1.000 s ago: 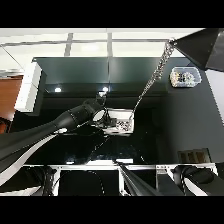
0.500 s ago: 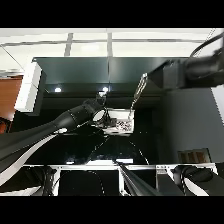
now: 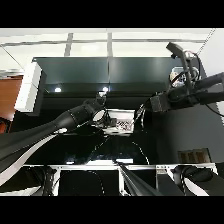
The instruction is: Fold the box and place the chain.
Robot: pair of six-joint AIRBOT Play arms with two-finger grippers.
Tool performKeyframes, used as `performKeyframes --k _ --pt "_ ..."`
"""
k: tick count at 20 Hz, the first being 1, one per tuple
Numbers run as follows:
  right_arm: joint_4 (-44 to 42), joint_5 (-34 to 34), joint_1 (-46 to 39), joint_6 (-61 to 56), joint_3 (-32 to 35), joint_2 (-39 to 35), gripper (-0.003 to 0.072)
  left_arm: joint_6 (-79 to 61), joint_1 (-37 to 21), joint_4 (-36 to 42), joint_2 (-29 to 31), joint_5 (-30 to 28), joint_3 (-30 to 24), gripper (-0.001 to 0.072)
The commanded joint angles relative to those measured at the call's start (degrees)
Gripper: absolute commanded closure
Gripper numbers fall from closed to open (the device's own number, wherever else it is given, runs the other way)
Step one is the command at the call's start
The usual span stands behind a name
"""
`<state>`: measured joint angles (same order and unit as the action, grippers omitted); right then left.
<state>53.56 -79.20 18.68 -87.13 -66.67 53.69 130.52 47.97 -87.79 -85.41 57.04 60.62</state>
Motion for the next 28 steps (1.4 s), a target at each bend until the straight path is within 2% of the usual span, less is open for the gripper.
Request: performKeyframes --k 1,7,12,15,18,23,25,26,27,28 --pt "-4.4 1.9 0.0 1.1 3.4 0.0 0.0672 0.0 0.0 0.0 0.0 0.0 0.0 0.0681" --pt "-13.1 4.9 0.1 4.1 3.5 0.0 0.0673 0.0 0.0 0.0 0.0 0.0 0.0 0.0681" --pt "-13.4 7.6 0.0 4.4 3.5 0.0 0.0672 0.0 0.0 0.0 0.0 0.0 0.0 0.0681" --pt "-12.1 6.5 0.1 4.5 4.5 0.0 0.0673 0.0 0.0 0.0 0.0 0.0 0.0 0.0681" --pt "-13.0 8.8 0.7 4.4 9.9 0.1 0.0672 0.0 0.0 0.0 0.0 0.0 0.0 0.0681" --pt "-13.0 23.3 3.9 4.1 21.8 0.9 0.0665 0.0 0.0 0.0 0.0 0.0 0.0 0.0681" --pt "-13.0 25.6 4.0 4.0 24.3 2.1 0.0664 0.0 0.0 0.0 0.0 0.0 0.0 0.0681" --pt "-13.0 25.9 4.0 4.0 24.8 2.6 0.0632 0.0 0.0 0.0 0.0 0.0 0.0 0.0681" --pt "-13.0 25.9 4.0 3.9 24.8 2.9 0.0450 0.0 0.0 0.0 0.0 0.0 0.0 0.0681" --pt "-13.0 25.8 3.9 3.8 24.8 2.9 0.0417 0.0 0.0 0.0 0.0 0.0 0.0 0.0681"
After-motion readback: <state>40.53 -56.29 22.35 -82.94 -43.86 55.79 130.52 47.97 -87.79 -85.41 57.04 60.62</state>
